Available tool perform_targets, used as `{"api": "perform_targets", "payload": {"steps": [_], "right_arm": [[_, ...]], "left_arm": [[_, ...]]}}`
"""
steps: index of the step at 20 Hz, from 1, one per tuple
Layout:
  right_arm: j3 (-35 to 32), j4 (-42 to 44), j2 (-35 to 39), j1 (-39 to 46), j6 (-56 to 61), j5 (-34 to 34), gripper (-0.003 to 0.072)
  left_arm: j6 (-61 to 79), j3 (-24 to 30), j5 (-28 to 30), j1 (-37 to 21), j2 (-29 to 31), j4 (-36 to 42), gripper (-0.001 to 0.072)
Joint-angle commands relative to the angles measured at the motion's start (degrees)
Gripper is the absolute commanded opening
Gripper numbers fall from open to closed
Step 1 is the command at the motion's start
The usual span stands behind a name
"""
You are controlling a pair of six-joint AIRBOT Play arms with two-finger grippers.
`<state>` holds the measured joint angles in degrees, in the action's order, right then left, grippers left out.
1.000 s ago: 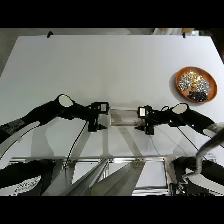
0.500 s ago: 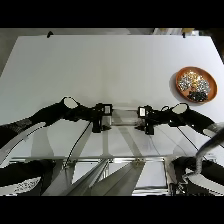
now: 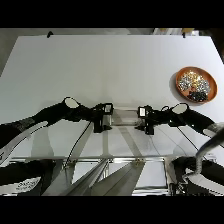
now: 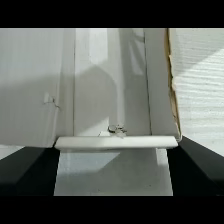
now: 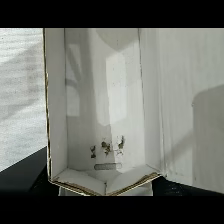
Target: Fold the box and place the chain.
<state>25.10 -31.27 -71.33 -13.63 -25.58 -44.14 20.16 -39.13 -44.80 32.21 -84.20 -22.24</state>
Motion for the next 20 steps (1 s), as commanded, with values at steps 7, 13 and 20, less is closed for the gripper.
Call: {"api": "perform_targets", "payload": {"steps": [7,13,20], "right_arm": [[0.0,0.0,0.0,0.0,0.0,0.0,0.0384],[0.0,0.0,0.0,0.0,0.0,0.0,0.0384],[0.0,0.0,0.0,0.0,0.0,0.0,0.0384]], "left_arm": [[0.0,0.0,-0.4,0.0,-0.4,1.2,0.0692],[0.5,0.0,-1.0,0.0,-0.4,1.2,0.0427],[0.4,0.0,-2.5,0.0,-0.3,1.2,0.0312]]}}
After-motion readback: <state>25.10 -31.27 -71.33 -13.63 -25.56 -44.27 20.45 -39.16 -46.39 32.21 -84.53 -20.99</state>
